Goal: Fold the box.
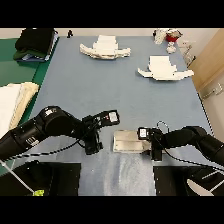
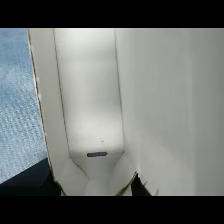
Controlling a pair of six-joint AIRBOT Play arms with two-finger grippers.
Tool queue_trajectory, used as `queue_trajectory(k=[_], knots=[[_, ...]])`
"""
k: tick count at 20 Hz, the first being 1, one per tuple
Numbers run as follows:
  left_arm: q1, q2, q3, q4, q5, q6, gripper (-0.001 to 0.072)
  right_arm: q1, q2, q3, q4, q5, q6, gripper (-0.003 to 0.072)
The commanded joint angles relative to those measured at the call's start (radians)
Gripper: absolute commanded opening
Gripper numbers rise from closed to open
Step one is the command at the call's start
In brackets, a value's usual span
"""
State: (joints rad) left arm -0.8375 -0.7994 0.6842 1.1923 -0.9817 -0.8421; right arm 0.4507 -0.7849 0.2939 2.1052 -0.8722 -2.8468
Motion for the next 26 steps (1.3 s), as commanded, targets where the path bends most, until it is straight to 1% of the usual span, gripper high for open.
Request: queue_trajectory(k=[1,3,4,6,10,14,17,20,25,26], knots=[[0.127,0.021,-0.19,-0.283,0.244,0.539,0.0694,0.0,0.001,0.0,0.0,0.0,0.0,0.0548],[0.134,0.018,-0.276,-0.43,0.383,0.718,0.0694,0.0,0.001,0.0,0.0,0.0,0.0,0.0548],[0.134,0.01,-0.307,-0.518,0.425,0.801,0.0695,0.0,0.001,0.0,0.0,0.0,0.0,0.0548],[0.134,-0.025,-0.335,-0.615,0.434,0.907,0.0694,0.0,0.001,0.0,0.0,0.0,0.0,0.0548],[0.133,-0.121,-0.336,-0.74,0.429,1.069,0.0694,0.0,0.001,0.0,0.0,0.0,0.0,0.0548],[0.132,-0.166,-0.335,-0.867,0.417,1.166,0.0694,0.0,0.001,0.0,0.0,0.0,0.0,0.0548],[0.109,-0.187,-0.328,-0.903,0.422,1.179,0.0694,0.0,0.001,0.0,0.0,0.0,0.0,0.0548],[0.081,-0.232,-0.322,-0.954,0.433,1.223,0.0694,0.0,0.001,0.0,0.0,0.0,0.0,0.0548],[0.051,-0.29,-0.297,-0.953,0.438,1.223,0.0693,0.0,0.001,0.0,0.0,0.0,0.0,0.0548],[0.039,-0.3,-0.286,-0.927,0.443,1.198,0.0693,0.0,0.001,0.0,0.0,0.0,0.0,0.0548]])
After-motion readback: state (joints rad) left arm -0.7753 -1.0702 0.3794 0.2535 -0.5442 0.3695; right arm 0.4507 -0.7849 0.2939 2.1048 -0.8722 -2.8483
